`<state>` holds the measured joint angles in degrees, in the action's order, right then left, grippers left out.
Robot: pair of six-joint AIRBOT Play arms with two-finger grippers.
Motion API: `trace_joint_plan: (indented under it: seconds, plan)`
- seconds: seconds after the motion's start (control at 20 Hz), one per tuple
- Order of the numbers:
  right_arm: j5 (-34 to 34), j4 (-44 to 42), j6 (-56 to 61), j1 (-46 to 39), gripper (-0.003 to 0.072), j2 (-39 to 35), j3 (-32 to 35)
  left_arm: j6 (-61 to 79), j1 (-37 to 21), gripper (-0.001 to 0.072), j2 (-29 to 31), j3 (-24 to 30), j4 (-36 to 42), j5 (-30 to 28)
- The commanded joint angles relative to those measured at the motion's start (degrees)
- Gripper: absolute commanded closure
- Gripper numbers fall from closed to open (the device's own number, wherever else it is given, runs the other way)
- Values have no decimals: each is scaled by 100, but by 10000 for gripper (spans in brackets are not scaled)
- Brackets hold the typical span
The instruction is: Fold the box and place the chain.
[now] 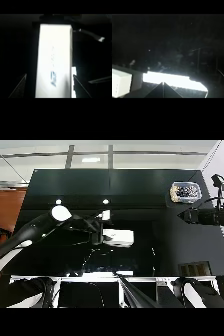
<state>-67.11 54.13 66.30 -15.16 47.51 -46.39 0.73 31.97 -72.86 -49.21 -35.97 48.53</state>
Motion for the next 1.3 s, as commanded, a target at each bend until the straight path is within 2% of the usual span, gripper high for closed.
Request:
trace_joint_plan:
  seconds: [0.0,0.2,0.5,0.65,0.85,1.05,1.25]
  plan:
    - [184,-151,-20,-68,671,-28,188,-662,398,12,-756,-796,-168,-210]
    - [184,-142,-101,-68,672,-28,369,-1786,461,12,-1541,-1596,-446,831]
    - [271,-142,-254,-68,672,-28,608,-1781,509,11,-1731,-1720,-890,1204]
    - [337,-144,-275,-68,672,-28,612,-1766,566,11,-1731,-1722,-892,1215]
    - [334,-144,-289,-68,672,-28,612,-1755,715,5,-1735,-1722,-1314,1176]
    - [334,-162,-289,-68,672,-28,612,-1773,964,4,-1845,-1720,-2138,730]
    - [332,-162,-286,-68,672,-28,612,-1775,1163,6,-2063,-1720,-2369,308]
